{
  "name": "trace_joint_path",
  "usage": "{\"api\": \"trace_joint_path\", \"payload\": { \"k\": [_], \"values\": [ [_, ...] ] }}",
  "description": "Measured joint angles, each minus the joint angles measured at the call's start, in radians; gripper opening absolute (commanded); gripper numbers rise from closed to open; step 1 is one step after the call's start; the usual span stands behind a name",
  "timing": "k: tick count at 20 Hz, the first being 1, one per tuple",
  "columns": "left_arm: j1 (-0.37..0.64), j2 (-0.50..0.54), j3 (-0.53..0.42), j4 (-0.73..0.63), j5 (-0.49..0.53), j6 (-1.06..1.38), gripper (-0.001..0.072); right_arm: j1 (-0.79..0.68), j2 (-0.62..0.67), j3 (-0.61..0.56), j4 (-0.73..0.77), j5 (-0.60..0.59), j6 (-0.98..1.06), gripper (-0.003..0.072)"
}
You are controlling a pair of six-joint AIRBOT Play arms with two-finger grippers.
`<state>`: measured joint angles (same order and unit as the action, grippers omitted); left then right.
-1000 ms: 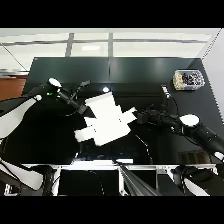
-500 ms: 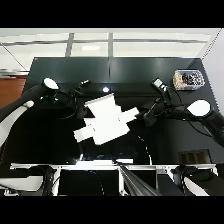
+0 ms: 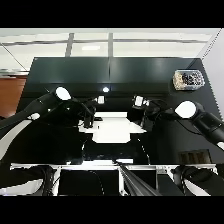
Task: Fold the box and place the chain.
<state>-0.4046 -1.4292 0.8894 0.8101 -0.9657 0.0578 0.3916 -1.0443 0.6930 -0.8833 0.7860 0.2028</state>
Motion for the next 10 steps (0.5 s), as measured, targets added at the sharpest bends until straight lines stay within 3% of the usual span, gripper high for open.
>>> {"api": "trace_joint_path", "payload": {
  "k": [10],
  "values": [
    [-0.027,-0.035,-0.003,0.059,0.082,-0.039,0.0027,0.042,-0.121,-0.017,-0.039,0.074,-0.054,0.0706]
  ]
}}
